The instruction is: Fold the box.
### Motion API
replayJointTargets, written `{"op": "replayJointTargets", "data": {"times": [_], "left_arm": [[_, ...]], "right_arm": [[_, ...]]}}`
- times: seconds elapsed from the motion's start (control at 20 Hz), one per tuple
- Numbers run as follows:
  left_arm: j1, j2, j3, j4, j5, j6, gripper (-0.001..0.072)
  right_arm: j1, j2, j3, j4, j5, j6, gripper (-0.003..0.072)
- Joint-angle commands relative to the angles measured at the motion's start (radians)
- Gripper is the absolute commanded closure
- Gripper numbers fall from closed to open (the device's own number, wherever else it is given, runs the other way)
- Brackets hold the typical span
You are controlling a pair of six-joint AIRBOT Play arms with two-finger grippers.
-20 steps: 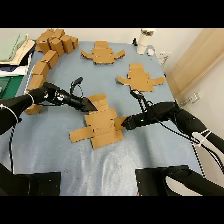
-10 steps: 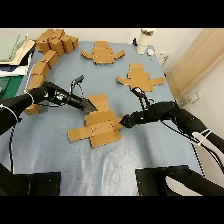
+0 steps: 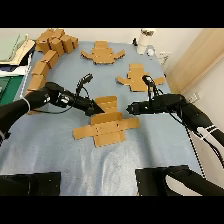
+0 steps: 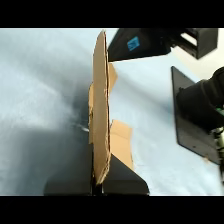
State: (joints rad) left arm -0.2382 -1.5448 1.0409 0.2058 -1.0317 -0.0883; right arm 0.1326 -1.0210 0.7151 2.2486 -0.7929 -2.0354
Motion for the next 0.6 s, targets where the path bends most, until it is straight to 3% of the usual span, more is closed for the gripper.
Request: {"op": "replayJointTargets", "data": {"times": [0.0,0.25,0.55], "left_arm": [[-0.047,0.107,-0.126,-0.083,0.146,0.258,0.0701],[-0.049,0.154,-0.25,-0.149,0.161,0.449,0.07],[-0.067,0.154,-0.268,-0.108,0.16,0.498,0.0698]], "right_arm": [[-0.004,0.0,0.01,0.0,0.012,0.031,0.0682],[-0.004,0.0,0.01,0.006,0.069,0.039,0.0682],[0.0,-0.002,0.01,0.011,0.09,0.039,0.0682]]}}
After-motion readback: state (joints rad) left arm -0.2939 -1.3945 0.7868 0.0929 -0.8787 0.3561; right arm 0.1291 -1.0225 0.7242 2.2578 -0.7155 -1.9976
